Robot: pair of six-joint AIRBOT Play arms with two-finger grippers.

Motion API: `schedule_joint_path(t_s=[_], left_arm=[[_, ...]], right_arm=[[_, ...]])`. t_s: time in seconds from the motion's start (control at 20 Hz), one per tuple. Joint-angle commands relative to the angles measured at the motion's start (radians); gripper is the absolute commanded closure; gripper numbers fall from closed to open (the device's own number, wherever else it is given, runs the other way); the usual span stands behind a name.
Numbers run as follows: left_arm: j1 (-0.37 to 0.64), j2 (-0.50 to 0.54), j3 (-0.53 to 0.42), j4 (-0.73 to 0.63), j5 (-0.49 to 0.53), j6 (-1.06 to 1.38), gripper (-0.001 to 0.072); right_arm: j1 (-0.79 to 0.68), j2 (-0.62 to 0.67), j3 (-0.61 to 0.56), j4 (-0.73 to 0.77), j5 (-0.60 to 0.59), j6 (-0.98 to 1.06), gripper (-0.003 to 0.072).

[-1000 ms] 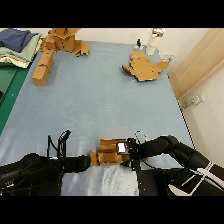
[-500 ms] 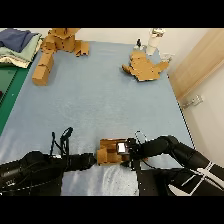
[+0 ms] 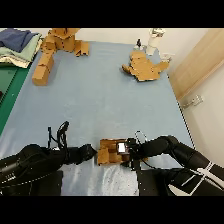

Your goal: Fold the box.

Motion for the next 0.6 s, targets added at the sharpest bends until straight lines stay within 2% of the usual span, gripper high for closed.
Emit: schedule_joint_path(t_s=[0.0, 0.05, 0.1, 0.15, 0.55], left_arm=[[0.009, 0.0, 0.042, 0.002, 0.01, 0.036, 0.0382], [0.007, 0.0, 0.042, -0.006, 0.015, 0.036, 0.0375], [0.004, 0.0, 0.042, -0.021, 0.021, 0.036, 0.0219], [0.0, 0.0, 0.042, -0.028, 0.022, 0.036, 0.0167], [-0.084, -0.037, 0.042, -0.027, 0.004, 0.037, 0.0166]], right_arm=[[0.0, 0.0, 0.0, 0.0, 0.0, 0.0, 0.0149], [0.0, 0.0, 0.0, 0.0, 0.0, 0.0, 0.0149], [0.0, 0.0, 0.0, 0.0, 0.0, 0.0, 0.0149], [0.0, 0.0, 0.0, 0.0, 0.0, 0.0, 0.0149], [0.0, 0.0, 0.0, -0.003, 0.0, 0.0, 0.0149]])
